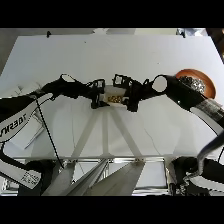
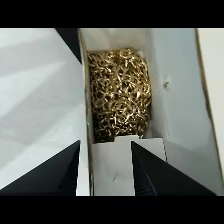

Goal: Fold the box and place the chain.

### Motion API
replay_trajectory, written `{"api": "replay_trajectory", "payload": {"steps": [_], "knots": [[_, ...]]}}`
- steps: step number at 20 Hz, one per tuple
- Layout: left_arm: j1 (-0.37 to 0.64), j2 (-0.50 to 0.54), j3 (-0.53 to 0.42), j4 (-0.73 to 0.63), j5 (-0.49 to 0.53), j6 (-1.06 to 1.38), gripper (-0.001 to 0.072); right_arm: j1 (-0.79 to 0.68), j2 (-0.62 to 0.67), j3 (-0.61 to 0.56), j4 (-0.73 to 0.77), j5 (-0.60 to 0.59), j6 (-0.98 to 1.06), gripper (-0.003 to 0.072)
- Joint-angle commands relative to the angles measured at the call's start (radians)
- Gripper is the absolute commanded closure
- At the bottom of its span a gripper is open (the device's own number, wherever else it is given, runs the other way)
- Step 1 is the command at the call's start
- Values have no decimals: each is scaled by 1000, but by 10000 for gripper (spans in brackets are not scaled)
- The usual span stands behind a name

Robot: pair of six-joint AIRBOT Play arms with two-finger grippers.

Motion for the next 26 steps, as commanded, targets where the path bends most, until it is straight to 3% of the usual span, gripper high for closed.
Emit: {"api": "replay_trajectory", "payload": {"steps": [1, 8, 16, 21, 26], "knots": [[2, 1, 1, -1, -1, -5, 197, -33, 45, 1, -6, 32, 9, 330], [2, 1, 1, -1, -2, -5, 197, -101, 98, 1, -89, 172, 60, 331], [2, 1, 1, -1, -1, -5, 197, -166, 85, 1, -84, 177, 610, 327], [2, 1, 1, -1, -2, -5, 197, -166, 45, 1, -95, 153, 837, 226], [2, 1, 1, -1, -2, -5, 197, -164, 8, 1, -8, 150, 961, 228]]}}
